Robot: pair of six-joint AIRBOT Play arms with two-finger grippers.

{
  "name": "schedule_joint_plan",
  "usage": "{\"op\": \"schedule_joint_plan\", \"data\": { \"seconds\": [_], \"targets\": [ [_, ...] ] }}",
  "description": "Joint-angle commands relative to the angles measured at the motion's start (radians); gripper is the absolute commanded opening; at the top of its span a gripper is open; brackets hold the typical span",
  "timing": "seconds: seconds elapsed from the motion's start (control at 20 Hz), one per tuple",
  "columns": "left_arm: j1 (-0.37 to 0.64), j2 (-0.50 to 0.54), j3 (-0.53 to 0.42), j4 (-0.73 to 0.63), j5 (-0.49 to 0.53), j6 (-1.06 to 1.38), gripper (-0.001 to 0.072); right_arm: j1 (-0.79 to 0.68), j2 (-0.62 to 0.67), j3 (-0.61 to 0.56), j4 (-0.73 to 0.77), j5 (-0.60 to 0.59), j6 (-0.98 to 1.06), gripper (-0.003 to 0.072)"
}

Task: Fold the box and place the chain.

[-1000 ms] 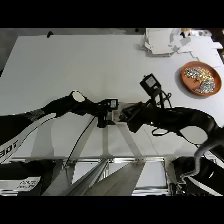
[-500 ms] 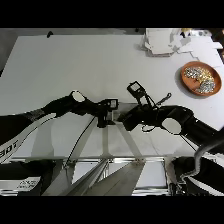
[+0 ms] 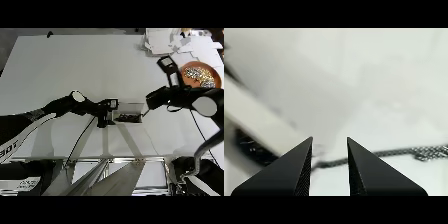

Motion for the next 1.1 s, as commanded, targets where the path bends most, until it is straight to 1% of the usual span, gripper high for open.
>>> {"op": "schedule_joint_plan", "data": {
  "seconds": [0.0,0.05,0.1,0.15,0.2,0.3,0.4,0.45,0.55,0.75,0.95,1.0,1.05],
  "targets": [
    [0.0,0.0,0.0,0.0,0.0,0.0,0.0253,-0.187,-0.085,0.01,-0.032,0.032,-0.001,0.0223],
    [0.0,0.0,0.0,0.0,0.0,0.0,0.0253,-0.212,-0.128,0.01,-0.032,0.032,-0.001,0.0246],
    [0.0,0.0,0.0,0.0,0.0,0.0,0.0253,-0.228,-0.178,0.01,-0.038,0.032,-0.002,0.0335],
    [0.0,0.0,0.0,0.0,0.0,0.0,0.0252,-0.23,-0.223,0.01,-0.057,0.031,-0.002,0.0399],
    [0.0,0.0,0.0,0.0,0.0,0.0,0.0253,-0.23,-0.27,0.01,-0.072,0.022,-0.001,0.0406],
    [0.0,0.0,0.0,0.0,0.0,0.0,0.0253,-0.23,-0.345,0.01,-0.087,0.004,-0.001,0.0396],
    [0.0,0.0,0.0,0.0,0.0,0.0,0.0253,-0.23,-0.399,0.01,-0.105,0.0,0.001,0.0393],
    [0.0,0.0,0.0,0.0,0.0,0.0,0.0253,-0.23,-0.419,0.01,-0.107,-0.001,0.001,0.0378],
    [0.0,0.0,0.0,0.0,0.0,0.0,0.0253,-0.23,-0.439,0.01,-0.107,-0.017,0.005,0.0335],
    [0.0,0.0,0.0,0.0,0.0,0.0,0.0253,-0.23,-0.46,0.01,-0.106,-0.047,0.005,0.0335],
    [0.0,0.0,0.0,0.0,0.0,0.0,0.0252,-0.23,-0.504,0.01,-0.106,-0.047,0.011,0.0333],
    [0.0,0.0,0.0,0.0,0.0,0.0,0.0253,-0.23,-0.508,0.01,-0.106,-0.047,0.011,0.03],
    [0.0,0.0,0.0,0.0,0.0,0.0,0.0253,-0.23,-0.507,0.01,-0.106,-0.048,0.011,0.0233]
  ]
}}
